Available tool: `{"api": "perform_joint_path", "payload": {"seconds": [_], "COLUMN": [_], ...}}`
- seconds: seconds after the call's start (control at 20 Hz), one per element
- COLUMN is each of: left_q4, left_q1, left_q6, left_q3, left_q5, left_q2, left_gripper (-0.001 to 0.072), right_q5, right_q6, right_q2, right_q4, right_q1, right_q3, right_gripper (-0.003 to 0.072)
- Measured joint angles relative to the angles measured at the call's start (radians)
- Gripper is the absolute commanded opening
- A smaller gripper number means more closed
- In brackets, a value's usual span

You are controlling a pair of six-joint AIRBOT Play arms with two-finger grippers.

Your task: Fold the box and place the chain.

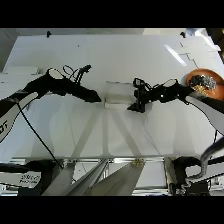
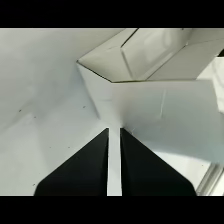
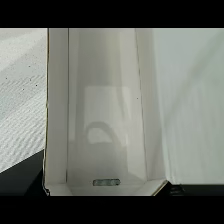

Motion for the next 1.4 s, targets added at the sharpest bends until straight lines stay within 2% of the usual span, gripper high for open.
{"api": "perform_joint_path", "payload": {"seconds": [0.1,0.5,0.6,1.15,1.25,1.4], "left_q4": [-0.032,-0.091,-0.093,-0.108,-0.113,-0.115], "left_q1": [0.0,0.0,0.0,-0.026,-0.034,-0.044], "left_q6": [0.021,0.069,0.071,0.074,0.072,0.072], "left_q3": [0.0,0.0,0.0,0.0,0.0,0.0], "left_q5": [-0.011,-0.028,-0.029,0.022,0.027,0.051], "left_q2": [0.0,-0.001,-0.001,-0.012,-0.021,-0.029], "left_gripper": [0.0155,0.0165,0.0345,0.036,0.0454,0.0459], "right_q5": [0.0,0.0,0.0,0.0,0.0,0.0], "right_q6": [0.0,0.0,0.0,0.0,0.0,0.0], "right_q2": [0.0,0.0,0.0,0.0,0.0,0.0], "right_q4": [0.0,0.0,0.0,0.0,0.0,0.0], "right_q1": [0.0,0.0,0.0,0.0,0.0,0.0], "right_q3": [0.0,0.0,0.0,0.0,0.0,0.0], "right_gripper": [0.0496,0.0496,0.0496,0.0496,0.0496,0.0496]}}
